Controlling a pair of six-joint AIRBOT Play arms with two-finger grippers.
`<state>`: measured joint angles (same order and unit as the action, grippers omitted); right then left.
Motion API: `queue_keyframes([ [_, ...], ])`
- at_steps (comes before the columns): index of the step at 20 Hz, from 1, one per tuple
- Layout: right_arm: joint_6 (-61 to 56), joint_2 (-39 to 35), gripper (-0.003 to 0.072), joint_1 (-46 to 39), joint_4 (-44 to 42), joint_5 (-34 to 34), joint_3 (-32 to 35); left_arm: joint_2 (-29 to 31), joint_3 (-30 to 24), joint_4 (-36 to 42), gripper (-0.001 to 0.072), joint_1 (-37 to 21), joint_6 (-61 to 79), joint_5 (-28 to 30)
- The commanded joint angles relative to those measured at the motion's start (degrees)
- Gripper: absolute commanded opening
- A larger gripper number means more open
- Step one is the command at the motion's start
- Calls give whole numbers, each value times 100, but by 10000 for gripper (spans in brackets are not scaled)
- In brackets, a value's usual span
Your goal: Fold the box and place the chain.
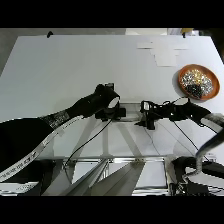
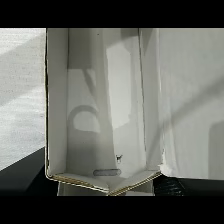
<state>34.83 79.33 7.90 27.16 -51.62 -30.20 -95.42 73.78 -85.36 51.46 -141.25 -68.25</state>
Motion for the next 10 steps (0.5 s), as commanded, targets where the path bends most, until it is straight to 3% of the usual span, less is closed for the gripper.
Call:
queue_keyframes([
  [1,0,-4,461,0,0,-2,-2,-13,11,-168,330,9,-197,39],
  [3,0,-4,461,0,0,-2,-2,-13,11,-146,256,20,-197,136],
  [5,0,-4,461,0,0,-2,-2,-22,11,-146,234,37,-284,203],
  [7,0,-4,461,0,0,-2,-2,-42,11,-144,126,42,-319,203],
  [10,0,-4,461,0,0,-2,-2,-92,11,-116,107,81,-319,201],
])
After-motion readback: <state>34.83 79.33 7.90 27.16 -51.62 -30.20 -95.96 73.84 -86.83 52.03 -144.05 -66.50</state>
